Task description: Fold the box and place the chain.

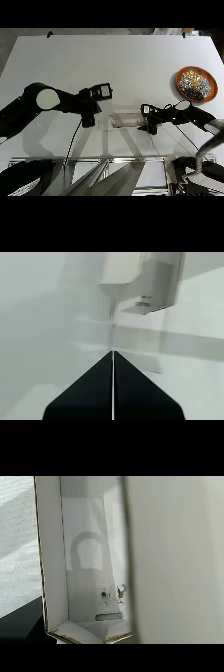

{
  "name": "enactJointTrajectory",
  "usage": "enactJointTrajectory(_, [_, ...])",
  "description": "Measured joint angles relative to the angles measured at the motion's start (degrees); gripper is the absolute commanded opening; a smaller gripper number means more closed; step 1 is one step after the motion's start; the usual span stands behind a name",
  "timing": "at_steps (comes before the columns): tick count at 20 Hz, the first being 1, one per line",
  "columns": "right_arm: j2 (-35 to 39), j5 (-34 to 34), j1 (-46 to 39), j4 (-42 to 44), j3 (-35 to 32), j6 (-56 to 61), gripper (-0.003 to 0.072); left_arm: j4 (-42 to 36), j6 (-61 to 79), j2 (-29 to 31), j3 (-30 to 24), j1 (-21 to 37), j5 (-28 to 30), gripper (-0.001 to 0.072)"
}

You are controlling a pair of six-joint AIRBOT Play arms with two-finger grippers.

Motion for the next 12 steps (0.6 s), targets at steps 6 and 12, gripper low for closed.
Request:
enactJointTrajectory(6, [0.0, 0.0, 0.0, 0.0, 0.0, 0.0, 0.0431, -7.3, 0.1, -5.4, -2.1, -6.7, 14.6, 0.0008])
enactJointTrajectory(12, [0.0, 0.0, 0.0, 0.0, 0.0, 0.0, 0.0431, -17.8, 0.4, -14.7, -2.4, -6.4, 35.1, 0.0006])
